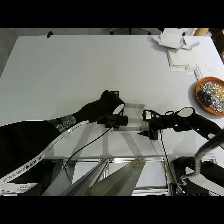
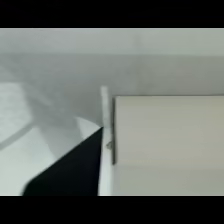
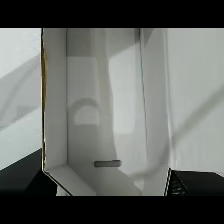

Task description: Fold the box and place the chain.

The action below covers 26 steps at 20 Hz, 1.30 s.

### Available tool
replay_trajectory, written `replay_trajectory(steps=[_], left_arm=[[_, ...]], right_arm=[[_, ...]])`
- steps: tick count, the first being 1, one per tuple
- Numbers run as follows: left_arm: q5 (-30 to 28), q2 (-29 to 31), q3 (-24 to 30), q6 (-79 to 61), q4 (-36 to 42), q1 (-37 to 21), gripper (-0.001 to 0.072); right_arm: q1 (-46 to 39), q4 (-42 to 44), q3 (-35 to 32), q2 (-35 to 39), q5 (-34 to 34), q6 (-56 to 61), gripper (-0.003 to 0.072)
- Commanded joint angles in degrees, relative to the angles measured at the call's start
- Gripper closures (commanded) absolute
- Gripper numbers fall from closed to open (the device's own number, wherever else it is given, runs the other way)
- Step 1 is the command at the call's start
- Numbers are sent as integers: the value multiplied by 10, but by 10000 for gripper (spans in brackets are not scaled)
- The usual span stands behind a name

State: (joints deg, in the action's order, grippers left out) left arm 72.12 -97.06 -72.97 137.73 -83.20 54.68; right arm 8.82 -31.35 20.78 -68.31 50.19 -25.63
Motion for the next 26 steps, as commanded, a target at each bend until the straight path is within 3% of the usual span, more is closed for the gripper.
replay_trajectory(steps=[1,9,13,14,16,18,20,22,26], left_arm=[[13,14,-1,-46,5,-1,414],[53,135,1,-235,67,-63,415],[77,215,44,-396,107,-108,413],[62,235,68,-446,108,-123,400],[-14,272,134,-610,118,-159,188],[-122,287,206,-901,173,-195,140],[-220,277,268,-1191,263,-218,125],[-274,251,307,-1397,337,-223,133],[-272,178,314,-1572,452,-221,132]], right_arm=[[0,1,0,0,0,0,275],[0,1,0,0,-1,0,275],[0,1,0,0,-1,1,275],[0,1,0,0,0,0,275],[0,1,0,0,0,0,275],[0,1,0,0,0,0,275],[0,1,0,0,0,0,275],[0,1,0,0,0,0,275],[0,1,0,0,-1,1,275]])
